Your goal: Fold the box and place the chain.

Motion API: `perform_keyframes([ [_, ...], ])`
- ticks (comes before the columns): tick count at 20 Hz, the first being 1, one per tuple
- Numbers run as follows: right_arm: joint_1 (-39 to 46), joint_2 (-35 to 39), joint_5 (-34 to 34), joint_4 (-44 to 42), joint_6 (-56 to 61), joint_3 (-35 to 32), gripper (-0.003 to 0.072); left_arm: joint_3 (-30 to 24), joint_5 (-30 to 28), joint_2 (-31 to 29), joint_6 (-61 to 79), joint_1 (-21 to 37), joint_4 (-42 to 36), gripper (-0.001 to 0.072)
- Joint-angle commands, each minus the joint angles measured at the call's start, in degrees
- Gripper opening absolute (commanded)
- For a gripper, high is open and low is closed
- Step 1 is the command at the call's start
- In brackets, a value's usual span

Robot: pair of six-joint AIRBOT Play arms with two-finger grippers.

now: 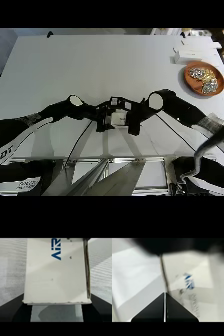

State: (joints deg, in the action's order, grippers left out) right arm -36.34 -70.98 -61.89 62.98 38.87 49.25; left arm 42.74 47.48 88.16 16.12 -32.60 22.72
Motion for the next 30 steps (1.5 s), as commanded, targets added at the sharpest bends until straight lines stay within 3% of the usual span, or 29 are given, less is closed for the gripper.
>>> perform_keyframes([
  [1, 0.0, 4.2, 2.3, 1.9, 7.8, 0.3, 0.0018, 0.0, -0.1, 0.0, 0.3, 0.0, 0.2, 0.0271],
  [5, 3.3, 12.0, -4.1, 12.0, 21.9, 0.3, 0.0018, 0.0, -0.1, 0.0, 0.4, 0.0, 0.2, 0.0271],
  [8, 10.6, 17.9, -14.2, 13.2, 24.3, 0.3, 0.0018, 0.0, -0.1, 0.0, 0.4, 0.0, 0.2, 0.0271],
  [11, 19.8, 21.4, -19.5, 13.6, 26.0, 0.1, 0.0018, 0.0, -0.1, 0.0, 0.4, 0.0, 0.2, 0.0271],
  [19, 42.9, 21.6, -18.9, 19.0, 38.4, -6.3, 0.0018, 0.0, -0.1, 0.0, 0.3, 0.0, 0.2, 0.0271],
  [26, 47.8, 21.7, -21.4, 19.3, 41.0, -8.5, 0.0018, 0.0, -0.1, 0.0, 0.4, 0.0, 0.2, 0.0269],
  [27, 47.8, 21.7, -21.5, 19.3, 41.0, -8.5, 0.0018, 0.0, -0.1, 0.0, 0.3, 0.0, 0.2, 0.0259],
  [28, 47.8, 21.7, -21.4, 19.3, 41.0, -8.5, 0.0018, 0.0, 0.0, 0.0, 0.2, 0.0, 0.2, 0.0189],
  [29, 47.8, 21.7, -21.5, 19.3, 41.0, -8.5, 0.0018, 0.0, 0.3, -0.1, -0.7, 0.0, 0.2, 0.0021],
  [30, 47.8, 21.7, -21.4, 19.3, 41.0, -8.5, 0.0018, 0.0, 0.2, -0.2, -1.2, 0.0, 0.2, 0.0002],
])
